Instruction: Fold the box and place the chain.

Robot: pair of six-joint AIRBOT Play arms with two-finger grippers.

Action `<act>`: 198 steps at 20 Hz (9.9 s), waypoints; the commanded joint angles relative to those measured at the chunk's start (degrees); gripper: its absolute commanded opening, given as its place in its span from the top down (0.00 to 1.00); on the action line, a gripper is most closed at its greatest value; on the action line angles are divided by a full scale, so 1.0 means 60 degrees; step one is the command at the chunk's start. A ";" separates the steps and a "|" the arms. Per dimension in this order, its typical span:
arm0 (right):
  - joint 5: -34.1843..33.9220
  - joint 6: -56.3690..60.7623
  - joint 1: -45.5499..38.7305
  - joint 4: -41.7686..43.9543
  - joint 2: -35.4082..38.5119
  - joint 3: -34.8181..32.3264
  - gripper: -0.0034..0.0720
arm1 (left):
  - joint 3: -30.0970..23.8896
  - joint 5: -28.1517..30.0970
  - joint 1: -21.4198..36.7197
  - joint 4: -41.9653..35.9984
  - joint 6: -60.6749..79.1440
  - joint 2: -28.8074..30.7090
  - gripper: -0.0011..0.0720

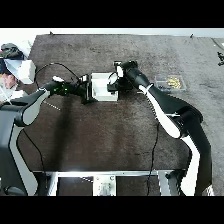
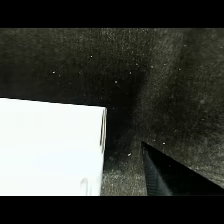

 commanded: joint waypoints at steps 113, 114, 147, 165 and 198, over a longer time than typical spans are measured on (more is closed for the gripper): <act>-0.2022 -0.9023 -0.2860 0.2597 0.4273 -0.4291 0.46 | 0.0011 -0.0011 0.0000 0.0011 -0.0004 0.0000 0.57; -0.1876 -0.9460 -0.3166 0.2590 0.4105 -0.4291 0.46 | 0.0011 -0.0011 0.0000 0.0011 -0.0004 0.0000 0.57; -0.2514 -1.2808 -0.3173 0.2714 0.3519 -0.4062 0.98 | 0.0011 -0.0011 0.0000 0.0011 -0.0004 0.0000 0.57; -0.5220 -1.1938 0.0069 0.3971 0.5909 -0.4084 0.98 | 0.0011 -0.0011 0.0000 0.0011 -0.0004 0.0000 0.57; -0.2743 -1.2546 -0.3985 0.0947 0.2215 -0.4073 0.45 | 0.0011 -0.0011 0.0000 0.0011 -0.0004 0.0000 0.57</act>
